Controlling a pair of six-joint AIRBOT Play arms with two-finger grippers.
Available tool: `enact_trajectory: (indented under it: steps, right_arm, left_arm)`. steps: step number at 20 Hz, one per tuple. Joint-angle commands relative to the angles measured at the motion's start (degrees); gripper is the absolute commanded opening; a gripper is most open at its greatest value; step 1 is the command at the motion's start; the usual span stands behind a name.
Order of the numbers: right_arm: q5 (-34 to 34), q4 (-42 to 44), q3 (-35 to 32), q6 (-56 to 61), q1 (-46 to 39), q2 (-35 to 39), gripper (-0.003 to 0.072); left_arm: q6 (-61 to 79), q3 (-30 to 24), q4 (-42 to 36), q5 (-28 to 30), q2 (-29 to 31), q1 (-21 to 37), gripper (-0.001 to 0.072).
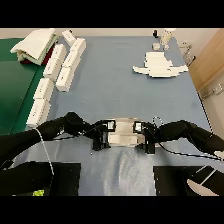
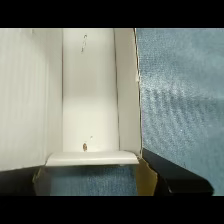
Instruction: Fold the box.
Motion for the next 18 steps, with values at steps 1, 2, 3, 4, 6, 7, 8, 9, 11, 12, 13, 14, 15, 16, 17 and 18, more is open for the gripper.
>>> enact_trajectory:
  steps: [1,2,3,4,6,7,8,9,11,12,13,14,15,16,17,18]
  right_arm:
    - [0.02,0.00,0.04,0.02,0.04,-0.02,0.0561]
    - [0.02,0.00,0.04,0.00,0.04,-0.02,0.0561]
    - [0.02,0.00,0.04,0.02,0.04,-0.02,0.0561]
    - [0.02,0.00,0.04,0.02,0.04,-0.02,0.0561]
    - [0.02,0.00,0.04,0.02,0.04,-0.02,0.0561]
    - [0.02,0.00,0.04,0.02,0.04,-0.02,0.0561]
    - [0.02,0.00,0.04,0.02,0.04,-0.02,0.0561]
    - [0.02,0.00,0.04,0.02,0.04,-0.02,0.0561]
    - [0.02,-0.02,0.04,0.02,0.04,-0.02,0.0561]
    - [0.02,0.00,0.04,0.00,0.04,-0.02,0.0561]
    - [0.02,0.00,0.04,0.02,0.04,-0.02,0.0561]
    - [0.02,0.00,0.04,0.02,0.04,-0.02,0.0561]
    - [0.02,0.00,0.04,0.02,0.04,-0.02,0.0561]
    - [0.02,0.00,0.04,0.02,0.04,-0.02,0.0561]
    - [0.02,0.00,0.04,0.02,0.04,-0.02,0.0561]
    - [0.02,0.00,0.04,0.02,0.04,-0.02,0.0561]
  left_arm:
    - [-1.60,0.13,1.27,2.10,-0.24,-1.05,0.0694]
    - [-1.77,0.15,1.25,2.19,-0.24,-1.05,0.0694]
    - [-1.77,0.15,1.27,2.23,-0.24,-1.05,0.0694]
    - [-1.77,0.15,1.25,2.23,-0.24,-1.05,0.0670]
    - [-1.77,0.15,1.31,2.21,-0.24,-1.05,0.0461]
    - [-1.77,0.15,1.29,2.19,-0.24,-1.05,0.0461]
    - [-1.75,0.15,1.29,2.19,-0.24,-1.05,0.0462]
    - [-1.77,0.15,1.31,2.19,-0.24,-1.05,0.0462]
    - [-1.77,0.13,1.29,2.19,-0.24,-1.05,0.0462]
    - [-1.75,0.13,1.31,2.16,-0.24,-1.05,0.0463]
    - [-1.77,0.15,1.29,2.16,-0.22,-1.05,0.0462]
    - [-1.77,0.13,1.29,2.16,-0.22,-1.05,0.0462]
    - [-1.77,0.13,1.29,2.16,-0.22,-1.05,0.0462]
    - [-1.77,0.13,1.27,2.19,-0.24,-1.05,0.0462]
    - [-1.75,0.13,1.27,2.19,-0.22,-1.05,0.0462]
    - [-1.75,0.13,1.27,2.19,-0.22,-1.05,0.0462]
